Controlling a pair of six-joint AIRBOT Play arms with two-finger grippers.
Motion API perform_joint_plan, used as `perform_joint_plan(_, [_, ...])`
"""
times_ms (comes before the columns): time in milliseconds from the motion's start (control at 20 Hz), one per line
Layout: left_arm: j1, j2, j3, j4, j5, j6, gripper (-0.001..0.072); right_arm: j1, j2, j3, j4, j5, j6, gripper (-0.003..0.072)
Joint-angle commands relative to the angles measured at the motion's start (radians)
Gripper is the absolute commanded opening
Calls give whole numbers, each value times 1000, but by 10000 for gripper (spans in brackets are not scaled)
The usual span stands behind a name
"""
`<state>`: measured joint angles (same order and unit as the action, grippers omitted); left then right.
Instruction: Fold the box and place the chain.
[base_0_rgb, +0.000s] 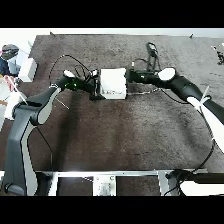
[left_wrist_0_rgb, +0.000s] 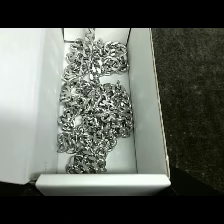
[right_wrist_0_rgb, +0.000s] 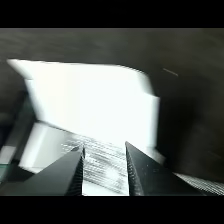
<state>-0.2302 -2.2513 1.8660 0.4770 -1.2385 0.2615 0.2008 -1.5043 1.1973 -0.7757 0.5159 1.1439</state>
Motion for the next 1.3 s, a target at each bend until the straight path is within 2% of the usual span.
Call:
perform_joint_plan(0, [0, 0, 0, 0, 0, 0, 467, -159, 6, -97, -3, 47, 6, 294])
perform_joint_plan(100, [0, 0, 0, 0, 1, 0, 467, -249, -3, -142, -5, 44, 45, 296])
perform_joint_plan(300, [0, 0, 0, 0, 1, 1, 467, -343, -66, -146, 6, -2, 51, 295])
perform_joint_plan(550, [0, 0, 0, 0, 0, 0, 467, -338, -146, -144, 41, -84, 57, 294])
perform_joint_plan(900, [0, 0, 0, 0, 1, 1, 467, -263, -149, -142, 81, -216, 57, 291])
perform_joint_plan(950, [0, 0, 0, 0, 1, 0, 467, -246, -149, -142, 81, -235, 57, 213])
perform_joint_plan(1000, [0, 0, 0, 0, 1, 1, 467, -233, -149, -142, 80, -246, 57, 79])
perform_joint_plan(1050, [0, 0, 0, 0, 1, 1, 467, -226, -149, -142, 82, -248, 58, 12])
perform_joint_plan(1250, [0, 0, 0, 0, 1, 1, 468, -181, -78, -142, 104, -201, 57, 11])
